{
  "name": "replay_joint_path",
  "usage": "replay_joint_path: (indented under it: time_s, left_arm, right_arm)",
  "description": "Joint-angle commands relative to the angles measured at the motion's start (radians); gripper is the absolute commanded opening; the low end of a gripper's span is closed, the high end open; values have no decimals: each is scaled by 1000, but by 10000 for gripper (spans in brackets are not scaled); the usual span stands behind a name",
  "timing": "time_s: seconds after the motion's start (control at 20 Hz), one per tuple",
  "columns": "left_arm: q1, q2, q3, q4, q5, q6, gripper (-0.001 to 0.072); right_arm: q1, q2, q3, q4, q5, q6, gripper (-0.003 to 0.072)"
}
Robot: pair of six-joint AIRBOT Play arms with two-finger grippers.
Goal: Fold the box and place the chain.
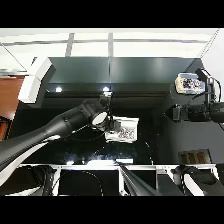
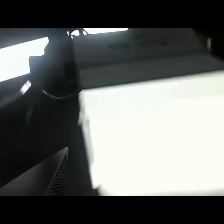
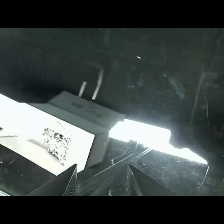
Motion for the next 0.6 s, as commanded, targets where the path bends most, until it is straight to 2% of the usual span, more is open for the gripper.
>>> replay_joint_path:
  time_s: [0.0,0.15,0.25,0.3,0.35,0.45,0.55]
  left_arm:
    - [-3,149,-30,121,-101,108,473]
    - [61,330,-166,208,-106,122,473]
    - [191,433,-302,199,-77,120,473]
    - [282,470,-376,151,-29,117,473]
    - [373,493,-443,66,37,122,473]
    - [547,506,-578,-204,220,260,473]
    - [669,501,-707,-608,410,665,473]
  right_arm:
    - [-1,1,0,-2,1,21,391]
    - [-1,1,0,-1,0,34,392]
    - [-1,1,0,-1,0,52,392]
    - [-1,1,0,-1,0,56,392]
    - [-1,1,0,-1,-5,60,391]
    - [-1,1,0,0,-10,64,392]
    - [-1,1,0,0,-9,73,391]
